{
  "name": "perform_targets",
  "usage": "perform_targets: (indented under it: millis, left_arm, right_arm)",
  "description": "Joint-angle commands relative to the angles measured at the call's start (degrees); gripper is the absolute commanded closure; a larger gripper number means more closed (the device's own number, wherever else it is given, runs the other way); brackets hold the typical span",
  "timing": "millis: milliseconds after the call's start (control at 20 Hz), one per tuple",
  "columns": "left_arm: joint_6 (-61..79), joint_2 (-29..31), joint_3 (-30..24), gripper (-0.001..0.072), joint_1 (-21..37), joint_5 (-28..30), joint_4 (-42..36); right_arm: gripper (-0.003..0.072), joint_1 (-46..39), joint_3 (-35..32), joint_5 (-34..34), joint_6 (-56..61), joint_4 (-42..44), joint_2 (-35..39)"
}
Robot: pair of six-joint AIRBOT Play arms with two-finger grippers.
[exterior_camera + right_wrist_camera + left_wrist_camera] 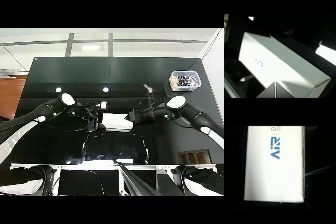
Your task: Fold the box and place the chain.
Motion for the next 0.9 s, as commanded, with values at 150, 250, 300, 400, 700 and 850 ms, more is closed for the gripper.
perform_targets:
  millis: [150, 250, 300, 400, 700, 850]
  left_arm:
    - [0.1, 0.2, 0.0, 0.0241, 0.3, -0.9, 0.1]
    - [-0.2, 1.3, 0.0, -0.0006, 0.3, -1.2, 0.3]
    - [-0.8, 2.7, 0.0, -0.0007, 0.6, -1.2, 0.6]
    - [-2.0, 6.1, 0.0, -0.0008, 1.7, -1.4, 2.1]
    - [-7.5, 13.1, 0.0, -0.0008, 0.8, -6.5, 0.6]
    - [-8.6, 12.7, 1.0, 0.0, -4.3, -1.9, -0.5]
  right_arm:
    - [0.0674, -10.2, 4.0, 6.3, 9.7, -17.4, 16.6]
    - [0.0673, -14.1, 4.0, 8.1, 12.7, -21.7, 19.8]
    - [0.0674, -15.6, 4.0, 9.6, 13.1, -22.9, 20.6]
    - [0.0673, -17.6, 4.0, 12.0, 13.4, -24.1, 21.0]
    - [0.0673, -18.0, 3.8, 9.2, 13.4, -24.1, 21.0]
    - [0.0674, -18.0, 3.8, 9.1, 13.4, -24.1, 21.0]
